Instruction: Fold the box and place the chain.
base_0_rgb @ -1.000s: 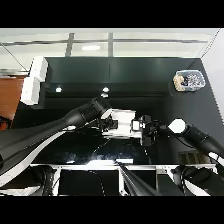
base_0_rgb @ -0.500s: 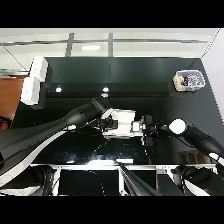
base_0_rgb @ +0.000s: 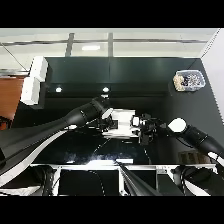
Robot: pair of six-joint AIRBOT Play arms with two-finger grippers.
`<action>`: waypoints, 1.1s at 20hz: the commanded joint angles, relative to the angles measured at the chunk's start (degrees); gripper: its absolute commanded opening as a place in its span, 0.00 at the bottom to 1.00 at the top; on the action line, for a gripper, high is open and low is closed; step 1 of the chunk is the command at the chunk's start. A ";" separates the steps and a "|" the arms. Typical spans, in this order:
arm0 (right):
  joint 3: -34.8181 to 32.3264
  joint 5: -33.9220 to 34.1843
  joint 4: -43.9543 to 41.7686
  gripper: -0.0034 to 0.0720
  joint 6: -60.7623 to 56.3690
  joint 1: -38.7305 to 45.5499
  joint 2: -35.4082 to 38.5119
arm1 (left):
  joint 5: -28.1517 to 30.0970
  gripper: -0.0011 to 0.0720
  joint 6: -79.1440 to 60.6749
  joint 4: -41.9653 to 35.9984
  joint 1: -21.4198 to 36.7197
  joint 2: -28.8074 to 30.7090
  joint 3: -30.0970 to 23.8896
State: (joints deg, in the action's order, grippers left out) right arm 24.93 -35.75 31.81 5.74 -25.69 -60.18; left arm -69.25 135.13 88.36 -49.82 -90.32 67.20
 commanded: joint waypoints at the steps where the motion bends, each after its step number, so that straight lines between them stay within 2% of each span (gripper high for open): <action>1: -0.07 0.24 -9.25 0.35 0.02 -1.64 -0.92 | 0.02 0.06 -0.09 -0.35 0.04 -0.04 -0.02; 8: -0.07 1.70 -9.22 0.35 -2.56 -2.19 -2.19 | -0.24 0.06 -0.09 -0.37 0.04 -0.04 -0.02; 9: -0.07 1.92 -9.27 0.58 -2.78 -2.19 -2.19 | -0.24 0.06 -0.09 -0.37 0.04 -0.04 -0.02; 10: -0.07 2.14 -9.14 0.69 -3.08 -2.16 -2.19 | -0.22 0.06 -0.09 -0.37 0.04 -0.04 -0.02; 11: -0.07 2.23 -8.50 0.61 -3.08 -2.19 -2.19 | -0.22 0.06 -0.09 -0.37 0.04 -0.04 -0.02; 12: -0.07 2.34 -7.89 0.58 -3.89 -2.19 -2.19 | -0.22 0.06 -0.09 -0.35 0.04 -0.04 -0.02; 14: -0.07 2.36 -7.76 0.58 -5.77 -2.19 -2.19 | -0.17 0.06 -0.09 -0.35 0.04 -0.04 -0.02; 15: -0.07 2.36 -7.76 0.42 -5.81 -2.19 -2.19 | 0.00 0.06 -0.09 -0.35 0.04 -0.04 -0.02; 16: -0.07 2.32 -7.74 0.18 -5.92 -2.19 -2.19 | -0.04 0.06 -0.09 -0.35 0.07 -0.04 -0.02; 17: -0.04 2.36 -7.58 0.09 -6.36 -2.16 -2.14 | -0.09 0.06 -0.09 -0.35 0.07 -0.04 -0.02; 19: 0.02 2.32 -7.43 0.07 -12.79 -1.38 -0.98 | -0.24 0.06 -0.09 -0.35 0.07 -0.04 -0.02; 20: 0.39 1.01 -5.66 0.07 -20.37 0.15 0.55 | -0.22 0.06 -0.09 -0.35 0.07 -0.04 -0.02; 22: 2.27 -6.29 4.04 0.07 -37.94 5.60 4.96 | -0.22 0.06 -0.09 -0.35 0.07 -0.04 0.00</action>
State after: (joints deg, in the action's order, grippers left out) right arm 25.74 -35.90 27.16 -12.38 -24.64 -59.13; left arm -69.14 135.15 87.83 -49.78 -90.37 67.20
